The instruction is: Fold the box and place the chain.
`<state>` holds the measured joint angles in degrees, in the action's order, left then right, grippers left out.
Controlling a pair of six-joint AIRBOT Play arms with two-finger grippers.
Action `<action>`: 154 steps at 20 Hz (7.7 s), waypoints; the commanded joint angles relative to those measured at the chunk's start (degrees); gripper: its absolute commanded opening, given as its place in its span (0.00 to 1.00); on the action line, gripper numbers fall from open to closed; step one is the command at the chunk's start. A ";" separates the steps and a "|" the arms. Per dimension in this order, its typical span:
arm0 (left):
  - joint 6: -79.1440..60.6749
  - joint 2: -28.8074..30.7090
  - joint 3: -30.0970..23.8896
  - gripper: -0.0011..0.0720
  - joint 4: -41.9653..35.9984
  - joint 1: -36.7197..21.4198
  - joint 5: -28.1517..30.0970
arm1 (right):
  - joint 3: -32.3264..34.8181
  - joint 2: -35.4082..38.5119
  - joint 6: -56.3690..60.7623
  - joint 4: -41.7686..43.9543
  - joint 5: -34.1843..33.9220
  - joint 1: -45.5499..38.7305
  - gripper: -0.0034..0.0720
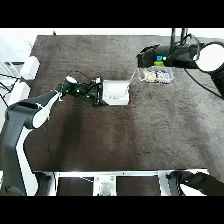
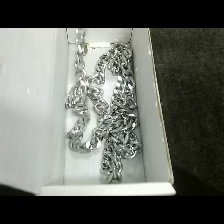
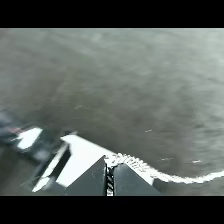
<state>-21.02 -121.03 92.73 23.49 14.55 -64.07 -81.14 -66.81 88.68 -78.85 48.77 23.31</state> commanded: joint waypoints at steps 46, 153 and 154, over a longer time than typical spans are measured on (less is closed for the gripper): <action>0.00 0.02 0.00 0.64 0.02 -0.04 0.02 | -0.15 -40.28 -12.48 24.00 -24.28 -20.52 0.67; 0.00 0.02 0.00 0.64 0.02 -0.07 0.02 | 21.31 -8.59 -10.95 10.32 -24.74 2.12 0.06; 0.00 0.02 0.00 0.64 0.02 -0.04 0.02 | 22.73 -10.21 -10.95 10.32 -27.34 2.32 0.06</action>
<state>-20.99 -121.03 92.73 23.51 14.55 -64.05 -63.37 -73.95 77.73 -69.45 30.17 25.15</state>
